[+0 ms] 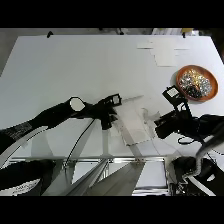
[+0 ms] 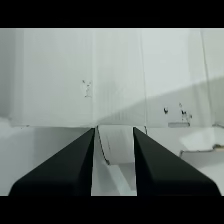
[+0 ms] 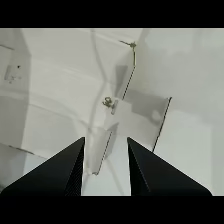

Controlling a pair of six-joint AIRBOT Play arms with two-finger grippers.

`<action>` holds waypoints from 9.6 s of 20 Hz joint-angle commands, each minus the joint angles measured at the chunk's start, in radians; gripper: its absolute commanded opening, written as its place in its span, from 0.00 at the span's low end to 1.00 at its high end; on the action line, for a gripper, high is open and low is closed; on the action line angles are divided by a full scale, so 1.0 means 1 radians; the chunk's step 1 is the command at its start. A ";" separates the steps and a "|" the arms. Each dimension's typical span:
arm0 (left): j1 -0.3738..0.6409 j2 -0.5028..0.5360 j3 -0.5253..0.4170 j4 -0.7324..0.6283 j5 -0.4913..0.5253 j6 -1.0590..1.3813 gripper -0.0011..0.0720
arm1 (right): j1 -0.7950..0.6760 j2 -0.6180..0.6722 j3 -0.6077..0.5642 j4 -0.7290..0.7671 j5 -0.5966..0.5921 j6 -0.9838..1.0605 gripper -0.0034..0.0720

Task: Fold the box and place the chain.

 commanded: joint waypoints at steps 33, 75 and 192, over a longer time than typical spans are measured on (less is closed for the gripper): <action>0.071 -0.258 0.146 -0.256 -0.313 -0.151 0.02 | 0.000 0.000 0.001 0.000 0.013 0.000 0.44; 0.066 -0.181 0.200 0.092 -0.242 0.257 0.03 | 0.000 0.000 0.001 0.014 0.021 0.005 0.44; 0.066 -0.181 0.200 0.091 -0.249 0.257 0.03 | -0.361 -0.591 -0.171 0.853 -0.264 -1.938 0.82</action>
